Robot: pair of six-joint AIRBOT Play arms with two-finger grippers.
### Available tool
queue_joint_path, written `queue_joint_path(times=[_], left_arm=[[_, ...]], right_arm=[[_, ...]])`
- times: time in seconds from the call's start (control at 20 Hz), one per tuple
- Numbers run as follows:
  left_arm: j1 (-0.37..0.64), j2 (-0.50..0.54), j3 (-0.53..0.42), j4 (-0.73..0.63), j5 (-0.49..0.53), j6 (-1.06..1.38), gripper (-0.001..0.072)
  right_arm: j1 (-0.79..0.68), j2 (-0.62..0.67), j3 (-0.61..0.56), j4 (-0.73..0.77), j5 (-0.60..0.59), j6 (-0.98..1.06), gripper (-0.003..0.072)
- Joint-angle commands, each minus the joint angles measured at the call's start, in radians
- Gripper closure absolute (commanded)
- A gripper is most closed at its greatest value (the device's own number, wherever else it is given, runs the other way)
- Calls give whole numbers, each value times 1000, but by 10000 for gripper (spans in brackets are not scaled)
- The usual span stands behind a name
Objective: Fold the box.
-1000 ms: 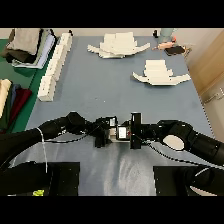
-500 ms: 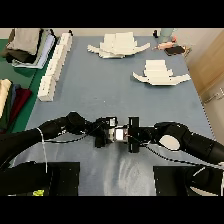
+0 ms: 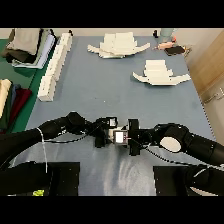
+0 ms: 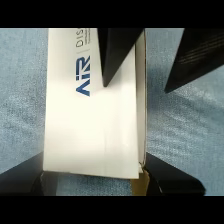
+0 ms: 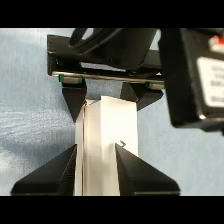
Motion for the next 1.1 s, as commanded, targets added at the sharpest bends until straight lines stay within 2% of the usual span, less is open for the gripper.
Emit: queue_joint_path(times=[0.0, 0.1, 0.15, 0.2, 0.25, 0.4, 0.7, 0.9, 1.05], left_arm=[[0, 0, 1, 0, 1, 0, 190], [0, 0, 1, 0, 1, 0, 190], [0, 0, 1, 0, 1, 0, 190], [0, 0, 1, 0, 0, 0, 190], [0, 0, 1, 0, 1, 0, 190], [0, 0, 1, 0, 1, 0, 190], [0, 0, 1, 0, 1, 0, 190], [0, 0, 1, 0, 0, 0, 190], [0, 0, 1, 0, 1, 0, 190]], right_arm=[[-1, 54, 0, 0, -3, 42, 313], [-3, 104, 0, 0, -2, 136, 321], [-3, 127, 0, 0, -2, 214, 365], [-3, 144, 0, 0, -2, 298, 581], [-3, 153, 0, -10, -5, 398, 684], [-19, 155, -41, -46, -53, 623, 685], [-21, 270, -263, -28, -380, 772, 685], [-21, 382, -355, 15, -425, 782, 684], [-21, 389, -376, 16, -431, 782, 683]])
